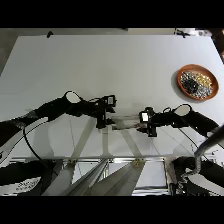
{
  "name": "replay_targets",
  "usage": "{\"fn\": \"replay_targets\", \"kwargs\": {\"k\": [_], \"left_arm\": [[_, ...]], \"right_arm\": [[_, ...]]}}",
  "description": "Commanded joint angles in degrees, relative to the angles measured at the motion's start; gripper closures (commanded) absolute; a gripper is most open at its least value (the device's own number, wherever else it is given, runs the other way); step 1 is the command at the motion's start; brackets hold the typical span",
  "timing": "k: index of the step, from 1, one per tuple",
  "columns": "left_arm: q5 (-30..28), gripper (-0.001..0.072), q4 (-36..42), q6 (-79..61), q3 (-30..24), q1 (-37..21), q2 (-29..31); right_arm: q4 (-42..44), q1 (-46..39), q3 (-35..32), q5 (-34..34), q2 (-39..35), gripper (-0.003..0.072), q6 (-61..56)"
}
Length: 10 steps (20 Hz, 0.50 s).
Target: Fold the box and place the chain.
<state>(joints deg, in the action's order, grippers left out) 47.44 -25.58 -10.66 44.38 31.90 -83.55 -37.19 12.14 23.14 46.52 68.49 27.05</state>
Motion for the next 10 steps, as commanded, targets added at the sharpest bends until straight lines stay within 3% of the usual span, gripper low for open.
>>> {"fn": "replay_targets", "kwargs": {"k": [1, 6, 9, 10], "left_arm": [[0.0, 0.013, -0.5, 2.3, 0.1, -2.1, 3.2], [3.1, 0.0143, -9.2, 12.4, 0.1, -7.8, 12.5], [9.3, 0.0339, -13.4, 19.6, 0.1, -9.1, 18.6], [12.2, 0.0446, -13.8, 21.2, 0.1, -9.0, 20.2]], "right_arm": [[0.1, 0.1, 0.0, 0.0, 0.0, 0.0285, 0.0], [0.1, 0.1, 0.0, 0.0, 0.0, 0.0285, 0.0], [0.1, 0.1, 0.0, 0.0, 0.0, 0.0285, 0.0], [0.1, 0.1, 0.0, 0.0, 0.0, 0.0285, 0.0]]}}
